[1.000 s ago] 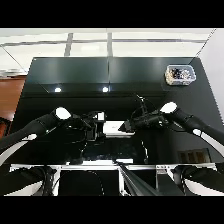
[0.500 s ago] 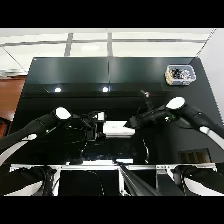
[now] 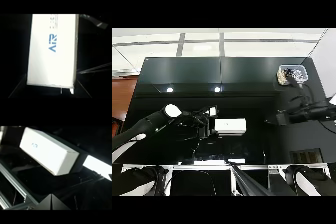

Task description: Fold the box and place the chain.

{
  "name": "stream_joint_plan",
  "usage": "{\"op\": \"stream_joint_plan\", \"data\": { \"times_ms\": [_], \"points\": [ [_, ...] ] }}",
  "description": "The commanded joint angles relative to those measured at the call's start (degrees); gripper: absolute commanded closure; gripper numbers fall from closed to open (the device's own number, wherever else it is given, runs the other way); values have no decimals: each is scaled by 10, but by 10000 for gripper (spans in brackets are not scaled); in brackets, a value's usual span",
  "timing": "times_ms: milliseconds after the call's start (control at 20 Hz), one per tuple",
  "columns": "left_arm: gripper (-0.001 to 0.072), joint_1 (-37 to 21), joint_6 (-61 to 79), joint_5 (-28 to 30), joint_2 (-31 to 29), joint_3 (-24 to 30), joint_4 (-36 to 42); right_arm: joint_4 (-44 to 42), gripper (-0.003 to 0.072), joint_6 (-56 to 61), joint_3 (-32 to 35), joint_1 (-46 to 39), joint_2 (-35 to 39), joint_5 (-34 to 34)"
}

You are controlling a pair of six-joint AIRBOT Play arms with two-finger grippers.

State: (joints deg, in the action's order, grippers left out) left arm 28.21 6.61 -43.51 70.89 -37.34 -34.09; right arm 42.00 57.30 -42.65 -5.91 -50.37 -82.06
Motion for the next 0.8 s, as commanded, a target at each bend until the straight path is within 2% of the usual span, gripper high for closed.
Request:
{"op": "stream_joint_plan", "data": {
  "times_ms": [0,100,200,350,500,650,750],
  "points": [
    [-9,0,-43,-7,-55,-6,-46,32,674,25,-1,-36,34,-17],
    [-4,0,-61,-6,-89,-9,-51,31,674,25,-1,-36,34,-9],
    [-2,9,-107,-7,-85,-30,-30,26,674,25,2,-36,34,9],
    [-2,43,-144,-43,-19,-89,-27,15,674,25,8,-36,34,51],
    [-3,68,-161,-38,64,-143,-15,13,674,25,15,-35,34,56],
    [-3,67,-161,-31,120,-164,63,16,674,24,17,-35,34,56],
    [-3,67,-161,-40,134,-164,72,16,674,23,17,-36,34,56]
  ]
}}
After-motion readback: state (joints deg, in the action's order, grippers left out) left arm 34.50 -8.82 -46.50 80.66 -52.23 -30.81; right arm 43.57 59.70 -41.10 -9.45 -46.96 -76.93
